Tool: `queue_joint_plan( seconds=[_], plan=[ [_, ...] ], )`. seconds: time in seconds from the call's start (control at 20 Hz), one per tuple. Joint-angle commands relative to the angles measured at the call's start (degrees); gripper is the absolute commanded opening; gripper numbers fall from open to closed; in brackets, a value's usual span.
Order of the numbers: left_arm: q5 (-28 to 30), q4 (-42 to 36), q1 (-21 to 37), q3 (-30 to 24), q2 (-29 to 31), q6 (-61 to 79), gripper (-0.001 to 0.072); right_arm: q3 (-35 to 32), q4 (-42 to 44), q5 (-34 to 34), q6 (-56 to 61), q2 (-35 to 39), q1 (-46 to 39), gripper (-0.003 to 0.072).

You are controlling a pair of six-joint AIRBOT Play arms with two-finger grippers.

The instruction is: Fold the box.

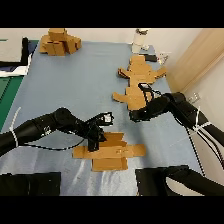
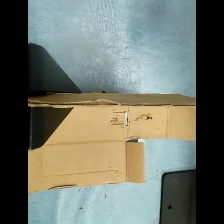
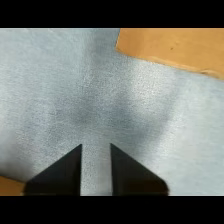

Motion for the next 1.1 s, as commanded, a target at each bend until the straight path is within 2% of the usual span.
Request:
queue_joint_plan(
  seconds=[0.0, 0.45, 0.55, 0.75, 0.9, 1.05],
  plan=[
    [-1.1, 0.0, -0.1, 0.0, -0.1, -0.4, 0.0012, 0.1, 0.0, -0.6, 0.0, 0.0, 0.0, 0.0223],
    [-1.0, -1.2, -0.1, -1.5, -0.1, -0.4, 0.0013, 0.1, 0.1, -1.4, 0.0, 0.0, 0.0, 0.0221],
    [-0.9, -1.2, 0.0, -1.5, 0.0, -0.4, 0.0013, 0.1, 0.0, -4.1, 0.0, 0.2, 0.0, 0.0005],
    [-0.9, -1.2, 0.0, -1.5, 0.0, -0.4, 0.0013, 0.1, 0.1, -15.5, 4.0, 4.9, 1.7, 0.0003],
    [-0.9, -1.2, -0.1, -1.5, 0.0, -0.4, 0.0013, -0.1, 0.0, -21.2, 11.3, 12.8, 10.1, 0.0003],
    [-0.9, -1.2, -0.1, -1.5, 0.0, -0.4, 0.0013, -3.0, 0.0, -21.6, 22.3, 21.3, 22.4, 0.0003]
  ],
)
